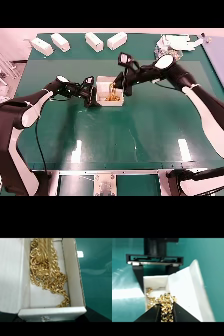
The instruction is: Fold the box and place the chain.
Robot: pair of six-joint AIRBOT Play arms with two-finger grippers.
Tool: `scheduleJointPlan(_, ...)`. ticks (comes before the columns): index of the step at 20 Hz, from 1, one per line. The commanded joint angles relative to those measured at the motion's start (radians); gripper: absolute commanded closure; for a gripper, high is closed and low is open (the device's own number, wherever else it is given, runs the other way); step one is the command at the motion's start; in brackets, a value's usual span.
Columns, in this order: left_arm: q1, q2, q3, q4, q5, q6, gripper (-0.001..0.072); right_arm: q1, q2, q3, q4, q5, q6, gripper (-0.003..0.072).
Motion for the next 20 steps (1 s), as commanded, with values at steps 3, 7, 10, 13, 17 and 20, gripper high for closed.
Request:
scheduleJointPlan(3, 0.000, 0.001, 0.000, 0.000, 0.000, 0.000, 0.0176, 0.007, -0.127, -0.038, 0.016, -0.008, 0.001, 0.0686)
scheduleJointPlan(7, 0.000, 0.001, 0.000, 0.001, 0.000, 0.000, 0.0176, 0.005, -0.153, -0.030, 0.013, -0.065, 0.001, 0.0351)
scheduleJointPlan(10, 0.000, 0.001, 0.000, 0.000, 0.000, 0.000, 0.0176, 0.001, -0.137, 0.028, 0.014, -0.047, 0.006, 0.0311)
scheduleJointPlan(13, 0.000, 0.001, 0.000, 0.000, 0.000, 0.000, 0.0175, 0.001, -0.081, 0.109, 0.013, -0.009, 0.015, 0.0309)
scheduleJointPlan(17, 0.000, 0.001, 0.000, 0.000, 0.000, 0.000, 0.0176, -0.011, 0.045, 0.214, 0.013, -0.012, 0.012, 0.0415)
scheduleJointPlan(20, 0.000, 0.001, 0.000, 0.000, 0.000, 0.000, 0.0175, -0.060, 0.042, 0.268, 0.021, -0.060, -0.031, 0.0429)
